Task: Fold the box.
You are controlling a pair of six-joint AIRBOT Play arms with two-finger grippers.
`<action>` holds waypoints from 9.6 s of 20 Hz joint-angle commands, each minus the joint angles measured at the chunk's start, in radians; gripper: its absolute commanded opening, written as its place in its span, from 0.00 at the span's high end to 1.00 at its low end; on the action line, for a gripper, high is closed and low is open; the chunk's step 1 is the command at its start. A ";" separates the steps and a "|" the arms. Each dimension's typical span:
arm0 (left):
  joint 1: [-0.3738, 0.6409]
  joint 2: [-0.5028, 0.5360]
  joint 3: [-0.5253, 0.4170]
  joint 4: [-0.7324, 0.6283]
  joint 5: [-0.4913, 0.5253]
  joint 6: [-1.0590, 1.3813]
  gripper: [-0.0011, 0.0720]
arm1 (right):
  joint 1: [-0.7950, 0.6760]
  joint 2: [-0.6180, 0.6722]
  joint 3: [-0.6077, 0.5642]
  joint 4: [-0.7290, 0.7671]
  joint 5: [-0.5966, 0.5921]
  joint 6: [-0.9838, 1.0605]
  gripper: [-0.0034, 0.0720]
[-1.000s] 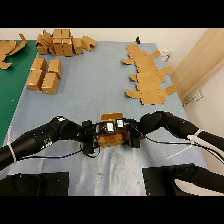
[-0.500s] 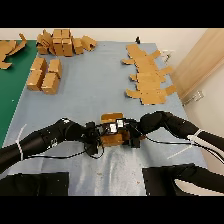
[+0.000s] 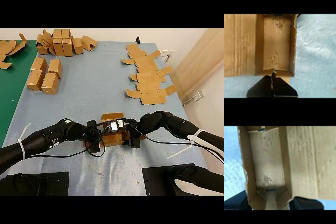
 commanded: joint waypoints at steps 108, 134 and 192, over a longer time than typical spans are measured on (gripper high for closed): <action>-0.164 0.084 0.076 0.480 -0.240 -2.169 0.50 | 0.000 0.000 0.000 0.006 0.005 0.000 0.18; -0.163 0.070 0.080 0.435 -0.182 -2.089 0.17 | 0.000 0.000 0.000 0.007 0.005 0.000 0.18; -0.163 -0.332 0.407 0.401 -0.445 -1.963 0.97 | 0.000 0.000 0.000 0.007 0.004 0.000 0.18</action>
